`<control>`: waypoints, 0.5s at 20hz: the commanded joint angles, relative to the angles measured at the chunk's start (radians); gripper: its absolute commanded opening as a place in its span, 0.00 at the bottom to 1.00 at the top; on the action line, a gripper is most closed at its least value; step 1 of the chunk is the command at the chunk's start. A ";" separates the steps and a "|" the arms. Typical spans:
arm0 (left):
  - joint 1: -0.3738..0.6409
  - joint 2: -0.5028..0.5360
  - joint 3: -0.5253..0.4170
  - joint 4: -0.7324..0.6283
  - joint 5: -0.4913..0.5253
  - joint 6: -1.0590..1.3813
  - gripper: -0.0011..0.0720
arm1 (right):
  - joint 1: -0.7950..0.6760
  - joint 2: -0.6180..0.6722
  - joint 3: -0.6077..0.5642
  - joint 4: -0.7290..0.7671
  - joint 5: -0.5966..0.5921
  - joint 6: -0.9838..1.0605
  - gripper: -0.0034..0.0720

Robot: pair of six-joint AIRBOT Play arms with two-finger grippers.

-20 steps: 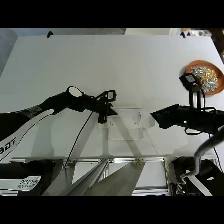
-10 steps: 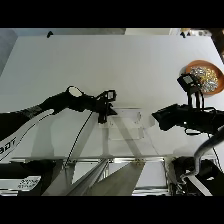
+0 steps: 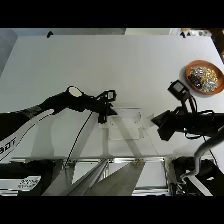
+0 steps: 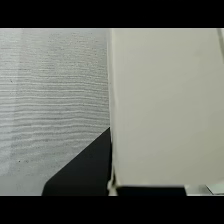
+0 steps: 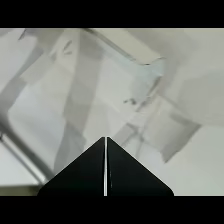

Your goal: Fold the box and place the chain.

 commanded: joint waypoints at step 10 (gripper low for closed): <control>0.000 0.000 0.001 0.000 0.000 0.000 0.03 | 0.190 -0.093 -0.254 -0.020 -0.134 -0.524 0.62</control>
